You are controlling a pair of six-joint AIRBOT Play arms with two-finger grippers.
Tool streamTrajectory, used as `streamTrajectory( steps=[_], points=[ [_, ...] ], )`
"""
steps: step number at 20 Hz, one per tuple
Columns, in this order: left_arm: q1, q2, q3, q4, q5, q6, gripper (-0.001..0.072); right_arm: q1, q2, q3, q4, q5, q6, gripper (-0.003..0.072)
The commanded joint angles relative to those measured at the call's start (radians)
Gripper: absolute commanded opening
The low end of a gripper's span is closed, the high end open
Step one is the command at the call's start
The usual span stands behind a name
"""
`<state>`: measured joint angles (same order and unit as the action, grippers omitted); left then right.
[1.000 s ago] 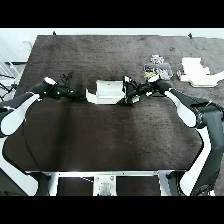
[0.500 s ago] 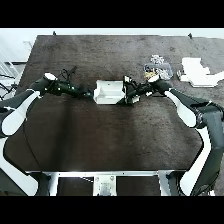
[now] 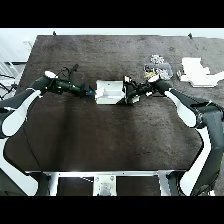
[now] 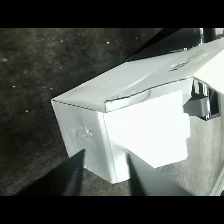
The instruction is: Fold the box and place the chain.
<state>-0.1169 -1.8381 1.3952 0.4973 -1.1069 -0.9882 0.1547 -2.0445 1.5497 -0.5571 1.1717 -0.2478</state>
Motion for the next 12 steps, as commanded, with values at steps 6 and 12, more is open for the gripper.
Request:
streamTrajectory(
  steps=[6,12],
  points=[
    [-0.026,0.0,0.001,-0.008,0.018,-0.037,0.0436,0.001,0.0,0.0,0.0,0.0,0.0,0.0523],
    [-0.059,0.012,0.017,0.058,0.048,-0.156,0.0436,0.001,0.0,0.0,0.0,0.0,0.001,0.0522]
  ],
)
